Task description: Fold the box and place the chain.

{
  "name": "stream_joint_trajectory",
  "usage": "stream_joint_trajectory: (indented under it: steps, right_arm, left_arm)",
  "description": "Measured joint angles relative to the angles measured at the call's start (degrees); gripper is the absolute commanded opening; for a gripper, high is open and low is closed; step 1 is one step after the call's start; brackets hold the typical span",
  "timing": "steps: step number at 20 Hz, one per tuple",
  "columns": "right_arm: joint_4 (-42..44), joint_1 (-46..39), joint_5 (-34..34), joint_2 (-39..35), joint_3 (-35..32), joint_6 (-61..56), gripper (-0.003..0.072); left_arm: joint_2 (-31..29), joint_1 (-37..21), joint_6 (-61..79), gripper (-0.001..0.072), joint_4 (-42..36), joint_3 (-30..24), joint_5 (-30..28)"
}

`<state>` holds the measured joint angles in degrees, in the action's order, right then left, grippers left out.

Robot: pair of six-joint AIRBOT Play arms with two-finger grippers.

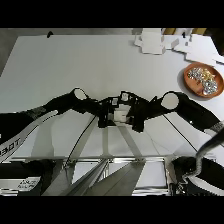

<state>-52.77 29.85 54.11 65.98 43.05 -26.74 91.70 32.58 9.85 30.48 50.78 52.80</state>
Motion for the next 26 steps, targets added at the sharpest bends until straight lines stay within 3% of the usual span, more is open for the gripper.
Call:
stream_joint_trajectory:
  steps: [2, 11, 13, 17, 19, 26]
  right_arm:
    - [0.4, 0.0, -0.2, 0.0, 0.0, 0.0, 0.0021]
    - [-0.4, 0.0, -2.4, 0.2, 0.0, 0.0, 0.0025]
    - [-0.5, 0.0, -1.9, 0.3, 0.0, 0.0, 0.0191]
    - [-0.8, 0.0, -0.5, 0.3, 0.0, 0.0, 0.0208]
    - [-0.6, 0.0, 0.3, 0.2, 0.0, 0.2, 0.0294]
    - [2.4, -1.8, 1.7, -0.2, 0.0, 0.5, 0.0261]
  left_arm:
    - [0.0, 0.0, 0.0, 0.0336, 0.0, 0.0, 0.1]
    - [0.0, 0.0, -0.2, 0.0336, -0.1, 0.0, 0.0]
    - [0.0, 0.0, -0.1, 0.0336, -0.1, 0.0, 0.0]
    - [0.0, 0.0, 0.1, 0.0336, 0.0, 0.0, 0.0]
    - [0.0, 0.0, 0.1, 0.0336, 0.0, 0.0, 0.0]
    - [0.0, 0.0, 0.0, 0.0336, 0.0, 0.0, 0.0]
